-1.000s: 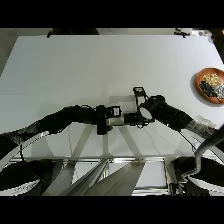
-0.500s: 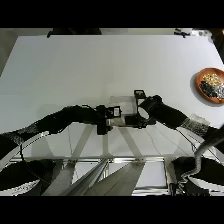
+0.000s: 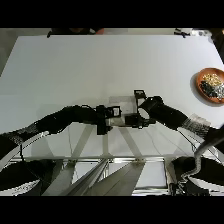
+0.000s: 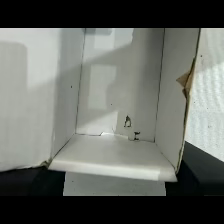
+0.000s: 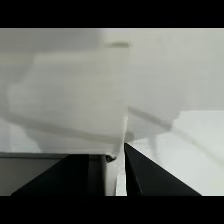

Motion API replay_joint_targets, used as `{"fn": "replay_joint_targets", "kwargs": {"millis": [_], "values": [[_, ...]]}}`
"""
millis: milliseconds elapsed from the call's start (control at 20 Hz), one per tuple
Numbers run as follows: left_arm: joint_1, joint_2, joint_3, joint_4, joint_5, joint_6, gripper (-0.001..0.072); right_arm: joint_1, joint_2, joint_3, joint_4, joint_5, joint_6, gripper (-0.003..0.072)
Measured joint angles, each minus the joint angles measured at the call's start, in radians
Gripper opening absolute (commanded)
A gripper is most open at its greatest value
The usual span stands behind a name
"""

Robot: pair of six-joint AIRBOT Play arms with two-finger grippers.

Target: Fold the box and place the chain.

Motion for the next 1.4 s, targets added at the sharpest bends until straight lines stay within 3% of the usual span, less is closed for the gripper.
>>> {"fn": "replay_joint_targets", "kwargs": {"millis": [100, 200, 450, 500, 550, 600, 750, 800, 850, 950, 1250, 1300, 1350, 1400], "values": [[0.000, 0.000, 0.000, 0.000, 0.000, 0.000, 0.0083, 0.000, 0.002, 0.001, 0.003, -0.016, 0.010, 0.0146], [0.000, 0.000, 0.000, -0.002, -0.001, -0.002, 0.0083, 0.000, 0.002, 0.001, -0.003, -0.019, 0.023, 0.0015], [0.000, 0.000, 0.000, -0.002, -0.002, 0.002, 0.0083, 0.000, 0.003, 0.001, -0.014, -0.011, 0.024, 0.0019], [0.000, 0.000, 0.000, -0.002, -0.002, 0.002, 0.0083, 0.000, 0.003, 0.001, -0.015, -0.011, 0.026, 0.0077], [0.000, 0.000, 0.000, -0.001, -0.002, 0.002, 0.0083, 0.000, 0.003, 0.001, -0.014, -0.015, 0.030, 0.0227], [0.000, 0.000, 0.000, -0.001, -0.002, 0.003, 0.0083, 0.000, 0.003, 0.001, -0.009, -0.043, 0.031, 0.0298], [0.000, 0.000, 0.000, -0.001, -0.003, 0.003, 0.0083, 0.000, 0.004, 0.002, -0.011, -0.072, 0.031, 0.0295], [0.000, 0.000, 0.000, -0.001, -0.003, 0.002, 0.0083, 0.000, 0.005, 0.002, -0.014, -0.077, 0.031, 0.0279], [0.000, 0.000, 0.000, -0.001, -0.003, 0.002, 0.0083, 0.000, 0.006, 0.002, -0.014, -0.080, 0.031, 0.0163], [0.000, 0.000, 0.000, -0.001, -0.003, 0.002, 0.0083, 0.000, 0.007, 0.001, -0.025, -0.072, 0.031, 0.0031], [0.000, 0.000, 0.000, 0.002, -0.003, 0.003, 0.0083, 0.000, 0.008, 0.001, -0.050, -0.056, 0.072, 0.0015], [0.000, 0.000, 0.000, 0.002, -0.003, 0.003, 0.0083, 0.000, 0.008, 0.001, -0.054, -0.056, 0.078, 0.0025], [0.000, 0.000, 0.000, 0.001, -0.003, 0.003, 0.0083, 0.000, 0.008, 0.001, -0.057, -0.056, 0.084, 0.0171], [0.000, 0.000, 0.000, 0.001, -0.003, 0.003, 0.0083, 0.000, 0.008, 0.002, -0.054, -0.067, 0.090, 0.0372]]}}
